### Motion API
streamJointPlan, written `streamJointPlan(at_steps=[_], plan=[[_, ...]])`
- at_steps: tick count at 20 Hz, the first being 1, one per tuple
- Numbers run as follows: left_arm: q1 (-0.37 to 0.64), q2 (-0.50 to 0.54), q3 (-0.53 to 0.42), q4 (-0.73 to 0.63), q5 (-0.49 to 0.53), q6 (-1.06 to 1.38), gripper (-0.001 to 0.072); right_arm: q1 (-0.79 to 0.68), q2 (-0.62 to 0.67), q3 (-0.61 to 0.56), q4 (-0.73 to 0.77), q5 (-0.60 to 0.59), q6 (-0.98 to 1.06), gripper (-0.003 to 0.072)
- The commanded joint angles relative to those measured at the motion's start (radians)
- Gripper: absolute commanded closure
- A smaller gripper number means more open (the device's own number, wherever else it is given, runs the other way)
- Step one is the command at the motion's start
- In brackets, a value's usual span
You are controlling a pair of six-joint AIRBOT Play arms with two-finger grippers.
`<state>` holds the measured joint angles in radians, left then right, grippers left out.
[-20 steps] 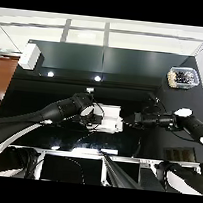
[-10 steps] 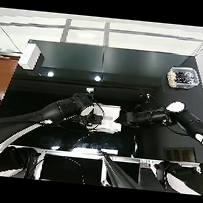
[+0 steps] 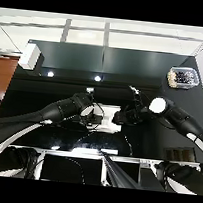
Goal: Fold the box and place the chain.
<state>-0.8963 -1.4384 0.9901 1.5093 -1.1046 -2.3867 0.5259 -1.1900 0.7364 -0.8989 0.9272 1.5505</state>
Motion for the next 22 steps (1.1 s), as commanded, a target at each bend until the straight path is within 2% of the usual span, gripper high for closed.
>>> streamJointPlan(at_steps=[1, 6, 10, 11, 12, 13, 14, 18, 22], plan=[[0.000, 0.000, 0.001, 0.000, 0.001, 0.000, 0.0683, 0.082, -0.018, 0.059, -0.166, -0.033, 0.187, 0.0196], [0.000, 0.000, 0.001, 0.000, 0.001, 0.000, 0.0683, 0.146, -0.080, 0.116, -0.354, 0.041, 0.372, 0.0197], [0.000, 0.000, 0.001, 0.000, 0.001, 0.000, 0.0683, 0.195, -0.097, 0.120, -0.433, 0.053, 0.498, 0.0197], [0.000, 0.000, 0.001, 0.000, 0.001, 0.000, 0.0683, 0.204, -0.097, 0.120, -0.449, 0.054, 0.527, 0.0210], [0.000, 0.000, 0.001, 0.000, 0.001, 0.000, 0.0683, 0.209, -0.097, 0.121, -0.448, 0.053, 0.531, 0.0324], [0.000, 0.000, 0.001, 0.000, 0.001, 0.000, 0.0683, 0.216, -0.097, 0.123, -0.449, 0.057, 0.540, 0.0333], [0.000, 0.000, 0.001, -0.001, 0.001, 0.000, 0.0683, 0.220, -0.098, 0.126, -0.448, 0.063, 0.549, 0.0373], [0.000, 0.000, 0.001, -0.003, 0.001, 0.000, 0.0683, 0.231, -0.136, 0.163, -0.454, 0.150, 0.591, 0.0373], [0.000, 0.000, 0.001, -0.003, 0.001, 0.000, 0.0683, 0.245, -0.164, 0.183, -0.464, 0.163, 0.662, 0.0373]])
